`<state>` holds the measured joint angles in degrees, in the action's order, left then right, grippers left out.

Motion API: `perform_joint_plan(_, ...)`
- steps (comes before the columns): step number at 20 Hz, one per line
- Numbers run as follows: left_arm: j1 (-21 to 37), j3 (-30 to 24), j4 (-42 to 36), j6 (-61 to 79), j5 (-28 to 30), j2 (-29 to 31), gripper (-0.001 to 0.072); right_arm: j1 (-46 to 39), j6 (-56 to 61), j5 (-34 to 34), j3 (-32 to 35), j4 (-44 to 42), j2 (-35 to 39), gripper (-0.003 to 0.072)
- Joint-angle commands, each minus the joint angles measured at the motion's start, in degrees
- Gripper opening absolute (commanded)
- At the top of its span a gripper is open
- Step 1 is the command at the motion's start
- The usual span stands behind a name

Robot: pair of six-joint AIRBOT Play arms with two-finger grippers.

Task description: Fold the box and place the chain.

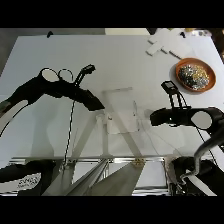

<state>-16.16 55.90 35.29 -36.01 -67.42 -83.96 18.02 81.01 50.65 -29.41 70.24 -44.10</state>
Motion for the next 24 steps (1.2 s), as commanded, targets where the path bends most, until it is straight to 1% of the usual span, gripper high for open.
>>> perform_joint_plan(1,2.0,0.2,-8.2,9.7,-2.9,-4.9,0.0697,0.2,0.1,-0.1,0.0,-0.1,0.0,0.0011)
perform_joint_plan(3,1.0,0.2,-11.0,13.2,-2.2,-6.8,0.0697,0.2,0.1,-0.1,0.0,-0.1,0.0,0.0011)
perform_joint_plan(6,-0.5,0.2,-16.0,18.1,2.4,-9.3,0.0696,0.2,0.1,-0.1,0.0,-0.3,0.0,0.0011)
perform_joint_plan(8,-1.0,0.2,-20.8,21.4,1.9,-10.8,0.0674,0.2,0.1,-0.1,0.0,-0.3,0.0,0.0011)
perform_joint_plan(9,-1.3,0.2,-21.8,22.7,1.0,-11.3,0.0668,0.2,0.1,-0.1,0.0,-0.3,0.0,0.0011)
perform_joint_plan(11,-1.9,0.2,-20.8,23.2,0.2,-12.1,0.0636,0.2,0.1,-0.1,0.0,-0.3,0.0,0.0011)
perform_joint_plan(14,-2.5,0.2,-19.4,24.1,-2.1,-13.5,0.0626,0.2,0.1,-0.1,0.0,-0.3,0.0,0.0011)
perform_joint_plan(16,-2.5,0.2,-18.5,24.1,-2.3,-13.8,0.0615,0.2,0.1,-0.1,0.0,-0.3,0.0,0.0011)
perform_joint_plan(17,-2.5,0.2,-18.3,24.0,-2.3,-13.8,0.0582,0.2,0.1,-0.1,0.0,-0.3,0.0,0.0011)
perform_joint_plan(18,-2.5,0.2,-18.3,24.0,-2.3,-13.8,0.0468,0.2,0.1,-0.1,0.0,-0.3,0.0,0.0011)
perform_joint_plan(19,-2.5,0.2,-18.3,24.0,-2.1,-13.8,0.0338,0.2,0.2,-0.1,0.0,-0.3,0.0,0.0011)
perform_joint_plan(20,-2.5,0.2,-18.3,23.8,-1.7,-13.8,0.0096,0.2,0.2,-0.1,0.0,-0.3,0.0,0.0011)
perform_joint_plan(21,-2.5,0.2,-18.4,23.8,-1.4,-13.8,0.0008,0.2,0.2,-0.1,0.0,-0.4,0.0,0.0011)
perform_joint_plan(24,-2.5,0.2,-18.6,24.0,-0.6,-13.7,0.0006,0.2,0.2,-0.1,0.0,-1.9,0.0,0.0011)
